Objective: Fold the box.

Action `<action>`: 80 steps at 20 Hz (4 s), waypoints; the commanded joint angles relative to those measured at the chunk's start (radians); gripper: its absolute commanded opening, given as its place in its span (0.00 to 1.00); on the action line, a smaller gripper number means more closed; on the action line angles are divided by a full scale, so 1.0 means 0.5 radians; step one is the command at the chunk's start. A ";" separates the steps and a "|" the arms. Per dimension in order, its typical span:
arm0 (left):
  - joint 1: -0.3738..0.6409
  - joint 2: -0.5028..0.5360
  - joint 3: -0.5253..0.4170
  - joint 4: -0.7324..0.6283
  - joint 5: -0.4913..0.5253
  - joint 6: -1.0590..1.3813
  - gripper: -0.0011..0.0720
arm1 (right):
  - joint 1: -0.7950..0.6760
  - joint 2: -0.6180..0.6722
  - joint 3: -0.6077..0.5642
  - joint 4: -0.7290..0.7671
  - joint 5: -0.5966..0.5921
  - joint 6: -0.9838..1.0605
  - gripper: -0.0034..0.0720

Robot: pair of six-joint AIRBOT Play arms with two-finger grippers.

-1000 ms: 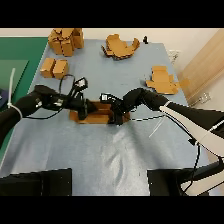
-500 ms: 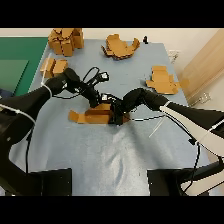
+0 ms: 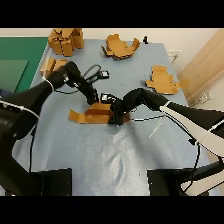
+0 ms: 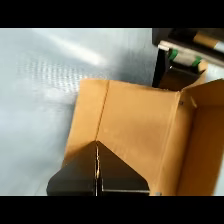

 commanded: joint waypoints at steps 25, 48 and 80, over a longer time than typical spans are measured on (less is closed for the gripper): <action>0.033 0.785 -1.270 -0.040 0.630 0.926 0.16 | 0.002 -0.001 0.002 0.004 0.004 0.009 0.34; -0.023 0.819 -1.231 -0.356 0.652 0.916 0.41 | 0.002 -0.001 0.002 0.003 0.003 0.008 0.34; 0.665 0.706 -1.437 -1.155 -0.024 -0.365 0.27 | 0.002 -0.001 0.002 0.003 -0.005 0.008 0.34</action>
